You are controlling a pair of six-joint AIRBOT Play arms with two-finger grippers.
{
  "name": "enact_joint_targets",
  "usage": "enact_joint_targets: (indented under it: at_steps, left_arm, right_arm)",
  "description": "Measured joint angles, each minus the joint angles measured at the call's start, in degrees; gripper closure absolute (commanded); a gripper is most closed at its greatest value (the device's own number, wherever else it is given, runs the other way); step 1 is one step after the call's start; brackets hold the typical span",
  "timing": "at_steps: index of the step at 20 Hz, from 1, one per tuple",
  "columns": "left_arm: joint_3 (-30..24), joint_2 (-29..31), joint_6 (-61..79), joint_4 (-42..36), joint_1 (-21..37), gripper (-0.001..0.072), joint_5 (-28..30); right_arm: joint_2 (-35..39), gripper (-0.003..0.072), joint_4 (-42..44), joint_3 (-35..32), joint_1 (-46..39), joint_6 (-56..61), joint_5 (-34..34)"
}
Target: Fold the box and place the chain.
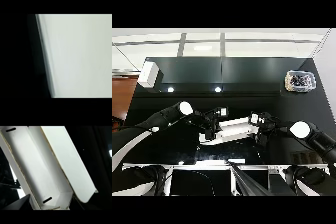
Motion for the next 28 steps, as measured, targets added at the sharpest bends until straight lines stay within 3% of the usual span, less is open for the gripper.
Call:
enact_joint_targets:
  at_steps: [14, 28]
  left_arm:
    - [0.02, 0.04, 1.11, 4.87, -0.98, 0.0690, 0.02]
    - [0.09, 0.46, 2.64, 5.62, -1.03, 0.0691, 0.79]
  right_arm:
    - [-1.33, 0.0065, 8.46, 0.00, -4.26, -9.11, 3.17]
    - [-1.55, 0.0065, 7.39, -0.04, -4.26, -10.21, 3.91]
